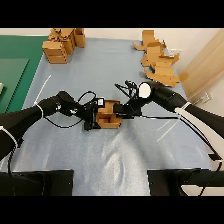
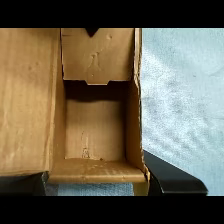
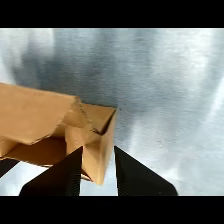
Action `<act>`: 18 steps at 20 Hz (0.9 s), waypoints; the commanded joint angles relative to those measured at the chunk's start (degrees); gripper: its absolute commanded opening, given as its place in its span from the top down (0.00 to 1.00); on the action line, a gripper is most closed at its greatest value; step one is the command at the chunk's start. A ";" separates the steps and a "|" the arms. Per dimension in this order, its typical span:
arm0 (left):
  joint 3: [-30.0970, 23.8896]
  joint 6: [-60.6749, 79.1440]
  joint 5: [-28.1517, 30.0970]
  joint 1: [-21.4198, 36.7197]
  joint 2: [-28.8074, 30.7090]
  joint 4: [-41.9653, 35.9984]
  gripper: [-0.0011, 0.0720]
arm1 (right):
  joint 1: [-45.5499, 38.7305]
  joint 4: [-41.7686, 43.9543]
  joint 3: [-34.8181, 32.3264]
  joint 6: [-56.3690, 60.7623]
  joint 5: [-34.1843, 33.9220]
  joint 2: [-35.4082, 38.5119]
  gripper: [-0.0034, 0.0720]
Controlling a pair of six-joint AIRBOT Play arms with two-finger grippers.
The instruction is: Fold the box.
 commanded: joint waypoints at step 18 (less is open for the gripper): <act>0.04 -0.26 0.33 0.02 0.02 -0.46 0.84 | 4.11 -1.90 8.39 2.91 4.22 -10.25 0.53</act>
